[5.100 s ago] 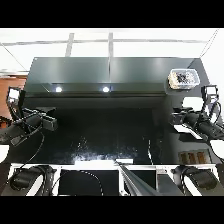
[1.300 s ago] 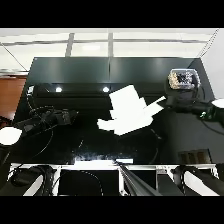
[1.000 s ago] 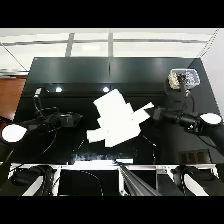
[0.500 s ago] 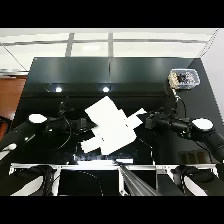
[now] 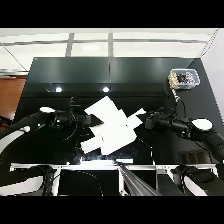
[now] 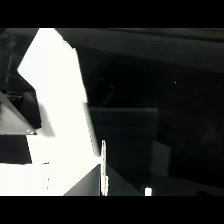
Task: Fold the box and place the chain.
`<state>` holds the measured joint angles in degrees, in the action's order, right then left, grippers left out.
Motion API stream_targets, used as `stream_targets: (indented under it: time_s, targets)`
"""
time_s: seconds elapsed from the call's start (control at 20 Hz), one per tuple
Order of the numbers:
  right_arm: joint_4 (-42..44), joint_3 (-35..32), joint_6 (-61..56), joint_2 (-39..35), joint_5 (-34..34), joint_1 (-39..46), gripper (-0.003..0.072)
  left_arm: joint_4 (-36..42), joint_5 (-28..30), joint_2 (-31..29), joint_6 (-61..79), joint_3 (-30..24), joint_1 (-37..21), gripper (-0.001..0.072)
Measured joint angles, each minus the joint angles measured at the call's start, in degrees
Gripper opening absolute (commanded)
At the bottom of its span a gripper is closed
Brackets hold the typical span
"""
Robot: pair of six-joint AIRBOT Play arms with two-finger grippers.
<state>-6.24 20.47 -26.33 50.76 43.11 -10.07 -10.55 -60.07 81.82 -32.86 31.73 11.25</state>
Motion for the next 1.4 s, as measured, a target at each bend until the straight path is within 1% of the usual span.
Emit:
stream_targets:
  time_s: [0.05, 0.15, 0.2, 0.25, 0.3, 0.4, 0.45, 0.5, 0.55, 0.6, 0.65, 0.7, 0.8, 0.9, 1.05, 1.15, 1.25, 1.35, 1.4]
  targets:
    - [-0.02, 0.00, 0.00, 0.00, -0.02, 0.00, 0.0016, 0.13, -2.51, 1.40, 2.32, 1.36, 0.00, 0.0701]
    - [0.00, 0.00, 0.02, 0.00, -0.09, 0.02, 0.0017, -0.46, -7.06, 3.76, 5.60, 3.50, 0.00, 0.0659]
    - [-0.02, 0.00, 0.02, 0.00, -0.07, 0.00, 0.0017, -1.53, -9.42, 4.85, 6.73, 4.48, 0.00, 0.0573]
    - [-0.02, 0.00, 0.02, 0.00, -0.07, 0.00, 0.0017, -2.69, -11.08, 5.70, 7.54, 5.20, 0.00, 0.0526]
    - [-0.02, 0.00, 0.02, 0.00, -0.04, 0.02, 0.0016, -3.91, -12.55, 6.43, 8.22, 5.79, 0.00, 0.0440]
    - [-0.04, 0.00, 0.02, 0.00, -0.02, 0.00, 0.0017, -5.79, -14.29, 7.32, 9.07, 6.49, 0.00, 0.0264]
    - [-0.04, 0.00, 0.04, 0.00, -0.02, 0.02, 0.0017, -6.32, -14.73, 7.61, 9.40, 6.71, 0.00, 0.0198]
    - [-0.07, 0.00, 0.04, 0.00, -0.02, 0.00, 0.0017, -7.08, -15.37, 7.78, 9.64, 6.88, 0.00, 0.0108]
    - [-0.04, 0.00, 0.04, 0.00, -0.07, 0.00, 0.0019, -7.61, -15.56, 7.93, 9.99, 7.04, 0.00, 0.0036]
    - [-0.04, 0.00, 0.04, 0.00, -0.07, 0.02, 0.0115, -8.11, -15.72, 8.02, 10.29, 7.10, 0.00, 0.0029]
    - [0.04, 0.00, -0.02, 0.00, -0.13, 0.22, 0.0511, -8.63, -16.37, 8.07, 10.71, 7.17, 0.00, 0.0029]
    - [0.04, 0.00, -0.33, -0.02, -0.07, 0.66, 0.0700, -9.27, -16.33, 8.15, 10.97, 7.23, 0.02, 0.0028]
    - [-1.36, 0.92, -2.45, -0.04, 0.50, 3.06, 0.0699, -10.19, -16.46, 8.13, 11.43, 7.28, 0.00, 0.0027]
    - [-6.56, 3.76, -4.39, -0.04, 3.80, 7.32, 0.0699, -10.86, -16.65, 7.96, 11.69, 7.39, 0.00, 0.0026]
    - [-19.96, 10.69, -5.68, -0.07, 11.26, 14.25, 0.0698, -12.74, -16.63, 7.02, 11.93, 8.22, 0.28, 0.0024]
    - [-30.03, 14.80, -5.90, -0.07, 15.30, 17.22, 0.0697, -15.80, -15.23, 5.11, 11.96, 9.31, 1.46, 0.0024]
    - [-38.03, 17.03, -6.08, -0.07, 17.90, 18.73, 0.0697, -19.56, -11.82, 1.68, 12.94, 10.32, 3.98, 0.0024]
    - [-43.19, 17.86, -6.08, -0.07, 19.28, 18.99, 0.0697, -24.11, -5.62, -2.71, 16.09, 10.84, 8.20, 0.0028]
    - [-44.94, 17.94, -5.77, -0.04, 19.58, 18.62, 0.0696, -26.93, -1.29, -4.74, 17.88, 11.02, 10.67, 0.0029]
